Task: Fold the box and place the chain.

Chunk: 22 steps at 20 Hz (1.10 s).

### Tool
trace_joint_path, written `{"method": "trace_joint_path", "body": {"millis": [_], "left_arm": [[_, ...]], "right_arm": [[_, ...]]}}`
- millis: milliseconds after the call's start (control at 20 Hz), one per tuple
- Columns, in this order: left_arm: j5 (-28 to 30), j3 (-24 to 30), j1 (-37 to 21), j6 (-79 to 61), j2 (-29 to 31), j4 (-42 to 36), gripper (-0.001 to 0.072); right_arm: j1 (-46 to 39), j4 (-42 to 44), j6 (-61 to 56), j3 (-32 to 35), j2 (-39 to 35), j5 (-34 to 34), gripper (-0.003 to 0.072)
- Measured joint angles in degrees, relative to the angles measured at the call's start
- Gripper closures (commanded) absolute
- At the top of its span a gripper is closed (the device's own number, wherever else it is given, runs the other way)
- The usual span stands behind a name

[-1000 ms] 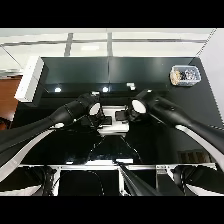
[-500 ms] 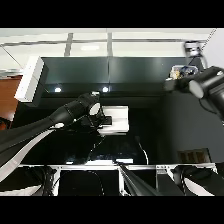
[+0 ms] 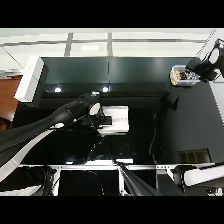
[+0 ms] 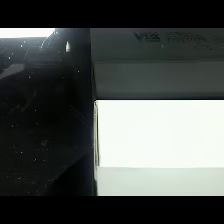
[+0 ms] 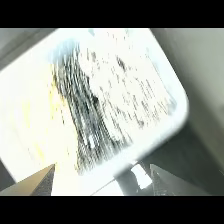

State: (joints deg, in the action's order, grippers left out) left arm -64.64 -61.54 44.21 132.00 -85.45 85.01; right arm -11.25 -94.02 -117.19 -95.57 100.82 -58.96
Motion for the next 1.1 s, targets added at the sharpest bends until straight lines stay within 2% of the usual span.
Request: {"method": "trace_joint_path", "body": {"millis": [100,200,350,500,550,650,700,900,1100], "left_arm": [[0.1,0.0,0.0,0.0,0.0,0.0,0.0683],[0.0,0.0,0.0,0.0,0.0,0.0,0.0683],[-0.1,0.0,0.0,0.0,0.0,0.0,0.0683],[-0.2,0.0,0.0,0.1,0.0,0.0,0.0683],[-0.3,0.0,0.0,0.1,0.0,0.0,0.0683],[-0.3,0.0,0.0,0.1,0.0,0.0,0.0683],[-0.3,0.0,0.0,0.1,0.0,0.0,0.0683],[-0.3,0.0,0.0,0.1,0.0,0.0,0.0683],[-0.3,0.0,0.0,0.0,0.0,0.0,0.0683]], "right_arm": [[-1.2,0.7,-1.4,-10.2,8.0,-4.2,-0.0022],[-2.1,0.8,-3.4,-17.1,13.9,-7.0,-0.0022],[-3.1,0.9,-5.4,-21.9,18.7,-7.8,-0.0021],[-3.7,0.7,-6.1,-23.7,21.1,-7.5,-0.0017],[-3.8,0.7,-6.1,-24.0,21.6,-7.4,0.0144],[-4.0,0.4,-6.4,-24.3,22.5,-7.8,0.0577],[-4.2,0.4,-6.5,-24.4,22.6,-7.7,0.0676],[-4.2,1.7,-2.4,-24.6,21.0,-8.2,0.0676],[-4.2,1.9,7.2,-24.7,14.3,-10.4,0.0676]]}}
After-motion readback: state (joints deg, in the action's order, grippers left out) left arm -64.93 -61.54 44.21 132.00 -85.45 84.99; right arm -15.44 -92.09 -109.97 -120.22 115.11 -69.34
